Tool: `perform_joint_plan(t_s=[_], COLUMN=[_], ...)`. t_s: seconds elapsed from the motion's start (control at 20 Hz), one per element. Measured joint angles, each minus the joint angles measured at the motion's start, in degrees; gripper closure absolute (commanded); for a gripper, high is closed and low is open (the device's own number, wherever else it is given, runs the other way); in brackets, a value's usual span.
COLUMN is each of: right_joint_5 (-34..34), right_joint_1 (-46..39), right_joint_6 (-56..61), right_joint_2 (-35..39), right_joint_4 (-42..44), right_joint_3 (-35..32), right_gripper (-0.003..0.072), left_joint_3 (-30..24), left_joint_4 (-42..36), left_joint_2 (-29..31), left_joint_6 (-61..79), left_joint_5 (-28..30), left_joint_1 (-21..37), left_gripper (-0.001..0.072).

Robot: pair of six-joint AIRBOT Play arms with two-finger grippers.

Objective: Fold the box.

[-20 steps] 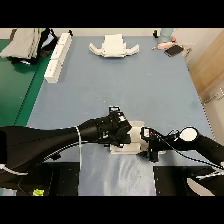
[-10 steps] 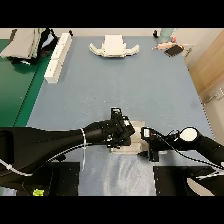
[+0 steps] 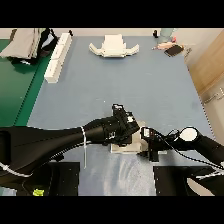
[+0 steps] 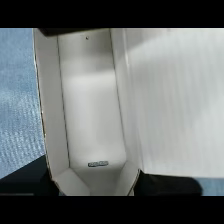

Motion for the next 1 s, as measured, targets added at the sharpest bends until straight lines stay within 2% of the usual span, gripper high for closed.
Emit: perform_joint_plan(t_s=[0.05, 0.15, 0.35, 0.4, 0.45, 0.75, 0.9, 1.0], right_joint_5=[0.0, 0.0, 0.0, 0.0, 0.0, 0.0, 0.0, 0.0], right_joint_1=[0.0, 0.0, 0.0, 0.0, 0.0, 0.0, 0.0, 0.0], right_joint_6=[0.0, 0.0, 0.0, 0.0, 0.0, 0.0, 0.0, 0.0], right_joint_2=[0.0, 0.0, 0.0, 0.0, 0.0, 0.0, 0.0, 0.0], right_joint_4=[0.0, 0.0, 0.0, 0.0, 0.0, 0.0, 0.0, 0.0], right_joint_3=[0.0, 0.0, 0.0, 0.0, 0.0, 0.0, 0.0, 0.0], right_gripper=[0.0174, 0.0175, 0.0175, 0.0175, 0.0175, 0.0174, 0.0175, 0.0174], left_joint_3=[0.8, 2.4, 4.6, 5.1, 5.4, 5.9, 2.1, -2.9], left_joint_4=[0.4, 0.5, 0.3, 0.1, -0.1, -1.0, -4.7, -6.4], left_joint_2=[0.3, 1.2, 3.4, 4.2, 4.9, 7.7, 11.0, 14.7], left_joint_6=[0.5, 1.7, 4.5, 4.9, 5.6, 14.3, 27.7, 40.1], left_joint_5=[-1.7, -5.4, -12.4, -13.7, -14.7, -15.5, -11.3, -8.0], left_joint_1=[0.0, 0.2, 0.5, 0.6, 0.6, 1.9, 6.1, 9.7], left_gripper=[0.0224, 0.0306, 0.0311, 0.0541, 0.0692, 0.0693, 0.0694, 0.0693])
